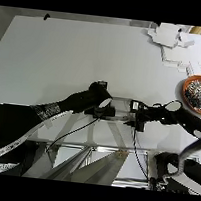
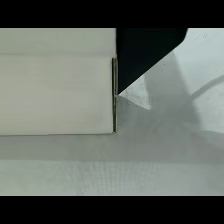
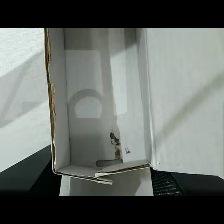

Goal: Fold the box and place the chain.

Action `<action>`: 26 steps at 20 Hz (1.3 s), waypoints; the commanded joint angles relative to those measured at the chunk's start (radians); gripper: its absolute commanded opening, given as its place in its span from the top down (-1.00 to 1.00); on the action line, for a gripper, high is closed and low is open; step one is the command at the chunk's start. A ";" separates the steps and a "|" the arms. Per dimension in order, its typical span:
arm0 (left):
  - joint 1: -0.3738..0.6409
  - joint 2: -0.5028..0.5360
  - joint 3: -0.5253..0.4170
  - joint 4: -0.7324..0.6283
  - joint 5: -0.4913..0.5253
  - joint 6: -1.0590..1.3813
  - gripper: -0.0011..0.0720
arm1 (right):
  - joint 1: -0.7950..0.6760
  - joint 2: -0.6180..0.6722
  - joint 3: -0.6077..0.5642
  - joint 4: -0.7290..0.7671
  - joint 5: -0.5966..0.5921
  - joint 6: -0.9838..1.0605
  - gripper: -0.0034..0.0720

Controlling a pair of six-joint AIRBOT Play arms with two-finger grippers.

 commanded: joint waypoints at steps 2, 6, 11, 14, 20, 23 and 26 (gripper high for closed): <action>0.008 0.010 0.000 -0.024 0.001 0.006 0.65 | 0.000 0.001 0.000 0.000 0.002 0.000 -0.03; 0.023 0.027 0.000 -0.030 -0.006 0.013 0.55 | 0.000 0.001 0.000 0.000 0.002 0.000 -0.03; 0.033 0.028 0.000 -0.051 -0.031 0.074 0.22 | 0.000 0.001 0.000 0.000 0.002 0.000 -0.03; 0.032 0.027 0.000 -0.061 -0.009 0.074 0.85 | 0.000 0.001 0.000 0.000 0.002 0.000 -0.03; 0.033 0.028 0.000 -0.064 -0.006 0.074 0.70 | 0.000 0.001 0.000 0.000 0.002 0.000 -0.03; 0.042 0.045 0.000 -0.078 -0.006 0.155 0.37 | 0.000 0.001 0.000 0.000 0.002 0.000 -0.03; 0.069 0.097 0.000 -0.098 -0.019 0.366 0.37 | 0.000 0.001 0.000 0.000 0.001 0.000 -0.03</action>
